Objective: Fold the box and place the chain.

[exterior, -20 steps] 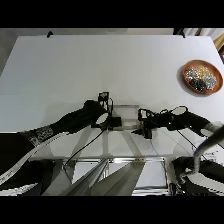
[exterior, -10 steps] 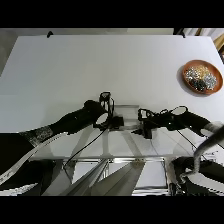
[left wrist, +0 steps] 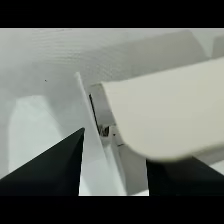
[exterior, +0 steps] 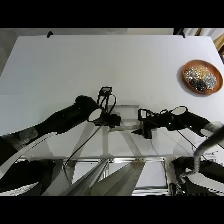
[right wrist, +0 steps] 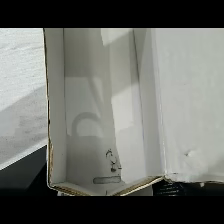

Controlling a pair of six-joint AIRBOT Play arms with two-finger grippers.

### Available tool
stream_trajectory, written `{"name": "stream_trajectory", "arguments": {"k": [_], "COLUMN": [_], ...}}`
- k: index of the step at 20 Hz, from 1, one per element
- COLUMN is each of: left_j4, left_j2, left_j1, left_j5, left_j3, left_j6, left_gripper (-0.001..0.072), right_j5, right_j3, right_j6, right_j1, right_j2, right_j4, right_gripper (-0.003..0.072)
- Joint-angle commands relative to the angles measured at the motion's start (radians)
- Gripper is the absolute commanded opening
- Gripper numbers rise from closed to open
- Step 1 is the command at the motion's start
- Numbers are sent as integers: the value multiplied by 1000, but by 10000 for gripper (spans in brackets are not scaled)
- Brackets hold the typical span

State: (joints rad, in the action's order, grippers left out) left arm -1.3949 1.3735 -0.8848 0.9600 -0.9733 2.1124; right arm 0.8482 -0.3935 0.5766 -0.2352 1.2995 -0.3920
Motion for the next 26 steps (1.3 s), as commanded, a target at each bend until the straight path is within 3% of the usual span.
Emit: {"name": "stream_trajectory", "arguments": {"k": [1,5,7,11,13,15,20,21,23,26], "left_j4": [37,82,114,306,391,469,733,767,777,788], "left_j2": [-55,-121,-141,-147,-140,-107,60,86,113,114], "left_j1": [37,102,146,270,337,392,410,410,410,409], "left_j5": [35,97,120,132,102,76,52,43,5,-21], "left_j3": [-1,0,3,89,175,238,246,246,246,246], "left_j6": [-268,-629,-940,-1529,-1737,-1941,-2271,-2302,-2303,-2321], "left_gripper": [418,418,418,424,587,592,602,647,703,700], "right_j5": [1,1,1,1,1,1,1,1,1,1], "right_j3": [0,0,0,0,0,0,0,0,0,0], "right_j6": [-1,-1,-1,0,-1,-1,-1,-1,0,-1], "right_j1": [0,0,0,0,0,0,0,0,0,0], "right_j2": [-1,-1,-1,-1,-1,-1,-1,-1,-1,-1], "right_j4": [0,0,0,0,0,0,0,0,0,0], "right_gripper": [338,338,338,338,338,338,338,338,338,338]}}
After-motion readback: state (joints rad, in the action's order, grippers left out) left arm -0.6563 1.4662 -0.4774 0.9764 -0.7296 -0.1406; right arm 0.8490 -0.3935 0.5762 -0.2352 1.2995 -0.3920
